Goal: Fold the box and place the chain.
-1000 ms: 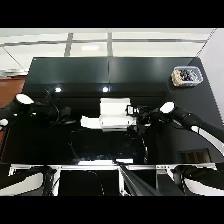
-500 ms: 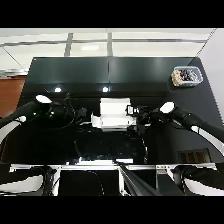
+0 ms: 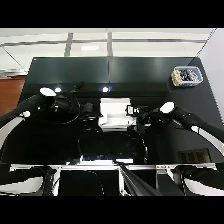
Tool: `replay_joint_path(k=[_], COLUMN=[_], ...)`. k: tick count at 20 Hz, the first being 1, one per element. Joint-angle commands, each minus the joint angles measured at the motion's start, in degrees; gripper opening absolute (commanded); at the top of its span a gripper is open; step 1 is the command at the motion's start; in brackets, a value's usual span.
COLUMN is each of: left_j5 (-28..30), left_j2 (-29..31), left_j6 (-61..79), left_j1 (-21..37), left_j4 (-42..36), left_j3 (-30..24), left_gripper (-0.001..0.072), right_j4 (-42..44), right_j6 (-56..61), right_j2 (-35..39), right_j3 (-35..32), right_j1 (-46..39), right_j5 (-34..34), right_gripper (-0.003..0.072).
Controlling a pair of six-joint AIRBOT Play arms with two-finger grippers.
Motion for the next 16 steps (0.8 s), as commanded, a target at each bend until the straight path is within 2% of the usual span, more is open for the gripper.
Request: replay_joint_path(k=[1,3,7,9,13,14,15,16], left_j5=[1.1,1.1,3.6,6.0,6.9,7.2,7.4,8.1], left_j2=[0.0,0.0,0.0,0.0,0.0,0.0,-0.1,-0.1], left_j6=[-6.6,-12.7,-23.7,-32.0,-43.8,-45.9,-46.1,-46.6], left_j1=[-3.8,-5.4,-10.2,-13.6,-18.6,-19.3,-19.8,-20.3], left_j4=[5.8,11.7,18.6,25.6,40.4,42.0,42.2,42.2], left_j3=[3.3,5.7,8.8,9.9,12.0,12.2,12.3,12.3], left_gripper=[0.0471,0.0471,0.0457,0.0457,0.0457,0.0445,0.0368,0.0361], right_j4=[0.0,0.0,0.0,0.0,0.0,0.0,0.0,0.0], right_j6=[0.0,0.0,0.0,0.0,0.0,0.0,0.0,0.0], right_j2=[0.0,0.0,0.0,0.0,0.0,0.0,0.0,0.0], right_j3=[0.0,0.0,0.0,0.0,0.0,0.0,0.0,0.0], right_j1=[0.0,0.0,0.0,0.0,0.0,0.0,0.0,0.0], right_j5=[0.0,0.0,0.0,0.0,0.0,0.0,0.0,0.0], right_gripper=[0.017,0.0169,0.017,0.017,0.017,0.017,0.017,0.017])
